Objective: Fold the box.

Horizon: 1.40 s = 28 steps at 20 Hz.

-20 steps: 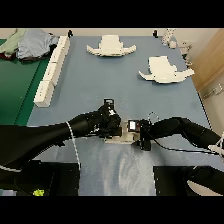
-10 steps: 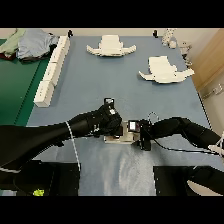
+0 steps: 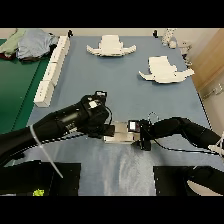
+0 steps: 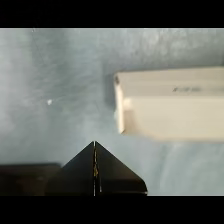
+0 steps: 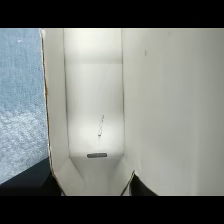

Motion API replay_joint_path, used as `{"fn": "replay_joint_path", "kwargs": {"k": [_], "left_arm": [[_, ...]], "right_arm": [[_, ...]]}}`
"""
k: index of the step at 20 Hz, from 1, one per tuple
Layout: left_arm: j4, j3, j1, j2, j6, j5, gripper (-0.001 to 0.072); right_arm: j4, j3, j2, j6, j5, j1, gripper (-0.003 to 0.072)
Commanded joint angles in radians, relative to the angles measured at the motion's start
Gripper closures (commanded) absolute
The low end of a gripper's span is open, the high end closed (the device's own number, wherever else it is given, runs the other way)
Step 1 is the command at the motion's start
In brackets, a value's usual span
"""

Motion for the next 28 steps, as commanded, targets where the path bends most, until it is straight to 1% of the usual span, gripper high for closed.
{"fn": "replay_joint_path", "kwargs": {"k": [1, 2, 3, 6, 8, 9, 10, 12, 13, 14, 15, 16, 17, 18, 19, 20, 22, 25, 28], "left_arm": [[0.012, -0.005, 0.002, 0.085, 0.127, -0.117, 0.07], [0.003, -0.011, 0.012, 0.093, 0.164, -0.082, 0.0699], [-0.038, -0.017, 0.037, 0.094, 0.227, -0.037, 0.0699], [-0.219, -0.064, 0.148, 0.1, 0.52, 0.088, 0.07], [-0.309, -0.121, 0.238, 0.124, 0.746, 0.101, 0.07], [-0.369, -0.163, 0.309, 0.148, 0.874, 0.104, 0.07], [-0.437, -0.22, 0.398, 0.181, 1.036, 0.115, 0.07], [-0.61, -0.331, 0.571, 0.241, 1.519, 0.1, 0.0699], [-0.686, -0.376, 0.644, 0.271, 1.716, 0.096, 0.0698], [-0.734, -0.411, 0.679, 0.3, 1.894, 0.124, 0.0697], [-0.769, -0.443, 0.702, 0.328, 2.046, 0.193, 0.0695], [-0.806, -0.465, 0.713, 0.339, 2.13, 0.274, 0.0685], [-0.83, -0.48, 0.718, 0.338, 2.183, 0.353, 0.0404], [-0.851, -0.497, 0.718, 0.333, 2.207, 0.442, 0.0028], [-0.88, -0.51, 0.718, 0.323, 2.208, 0.505, 0.0017], [-0.895, -0.519, 0.718, 0.305, 2.208, 0.546, 0.0016], [-0.9, -0.531, 0.717, 0.254, 2.285, 0.554, 0.0016], [-0.937, -0.552, 0.716, 0.173, 2.507, 0.552, 0.0016], [-0.978, -0.556, 0.692, 0.131, 2.582, 0.569, 0.0016]], "right_arm": [[0.0, 0.0, -0.001, 0.001, 0.0, 0.0, 0.024], [0.0, 0.0, -0.001, 0.001, 0.0, 0.0, 0.024], [0.0, 0.0, -0.001, 0.001, 0.0, 0.0, 0.024], [0.0, 0.0, -0.001, 0.001, 0.0, 0.0, 0.024], [0.0, 0.0, -0.001, 0.001, 0.0, 0.0, 0.024], [0.0, 0.0, -0.001, 0.001, 0.0, 0.0, 0.024], [0.0, 0.0, -0.001, 0.001, 0.0, 0.0, 0.024], [0.0, 0.0, -0.001, 0.001, 0.0, 0.0, 0.024], [0.0, 0.0, -0.001, 0.001, 0.0, 0.0, 0.024], [0.0, 0.0, -0.001, 0.001, 0.0, 0.0, 0.024], [0.001, 0.0, -0.001, 0.001, 0.0, 0.0, 0.024], [0.001, 0.0, -0.001, 0.001, -0.004, 0.0, 0.024], [0.0, 0.0, -0.001, 0.001, -0.003, 0.0, 0.024], [0.0, 0.0, 0.0, 0.001, -0.006, 0.0, 0.024], [0.0, 0.0, -0.001, 0.001, -0.007, 0.0, 0.024], [0.0, 0.0, -0.001, 0.001, -0.007, 0.0, 0.024], [0.0, 0.0, -0.001, 0.001, -0.007, 0.0, 0.024], [0.0, 0.0, -0.001, 0.001, -0.007, 0.0, 0.024], [0.0, 0.0, -0.001, 0.001, -0.007, 0.0, 0.024]]}}
